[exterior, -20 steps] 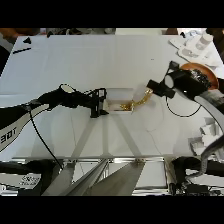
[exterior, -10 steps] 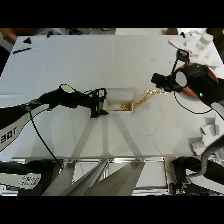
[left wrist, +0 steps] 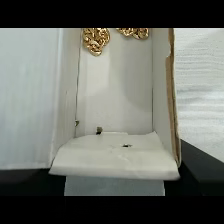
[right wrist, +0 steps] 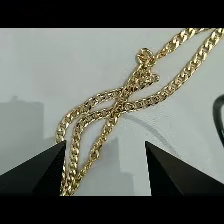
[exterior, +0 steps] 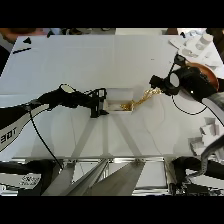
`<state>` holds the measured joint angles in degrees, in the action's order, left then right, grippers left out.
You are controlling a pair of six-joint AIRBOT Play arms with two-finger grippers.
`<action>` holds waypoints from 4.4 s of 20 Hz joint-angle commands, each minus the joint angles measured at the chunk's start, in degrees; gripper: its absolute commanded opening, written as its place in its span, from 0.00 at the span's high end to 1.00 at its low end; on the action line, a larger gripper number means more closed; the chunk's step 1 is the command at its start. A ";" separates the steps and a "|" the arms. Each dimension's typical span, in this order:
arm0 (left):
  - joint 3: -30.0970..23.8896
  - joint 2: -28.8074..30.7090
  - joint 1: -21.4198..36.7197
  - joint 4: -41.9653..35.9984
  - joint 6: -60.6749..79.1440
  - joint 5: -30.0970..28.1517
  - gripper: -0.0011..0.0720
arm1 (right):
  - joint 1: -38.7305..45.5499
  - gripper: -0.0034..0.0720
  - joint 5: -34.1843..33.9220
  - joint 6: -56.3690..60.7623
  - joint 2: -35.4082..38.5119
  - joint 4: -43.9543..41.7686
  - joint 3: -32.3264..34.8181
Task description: Fold the box and place the chain.
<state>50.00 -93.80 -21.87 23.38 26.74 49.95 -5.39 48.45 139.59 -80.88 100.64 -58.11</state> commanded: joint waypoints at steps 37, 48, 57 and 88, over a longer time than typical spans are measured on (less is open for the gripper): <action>0.00 0.02 -0.02 0.02 0.00 0.00 0.55 | -23.23 0.94 10.58 -44.15 13.14 -3.76 -1.81; 0.00 0.02 -0.02 0.00 0.00 -0.02 0.55 | -26.27 0.94 -8.72 -58.03 12.22 -23.93 -1.81; 0.00 0.02 -0.02 0.00 0.00 -0.02 0.55 | -20.74 0.51 -4.74 -57.11 15.30 -20.00 -1.81; 0.00 0.02 -0.02 0.00 0.00 -0.02 0.55 | -0.33 0.10 18.01 11.61 -16.20 -4.74 -16.57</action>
<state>50.00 -93.80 -21.87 23.38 26.74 49.95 -5.43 66.41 146.89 -95.44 94.85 -74.48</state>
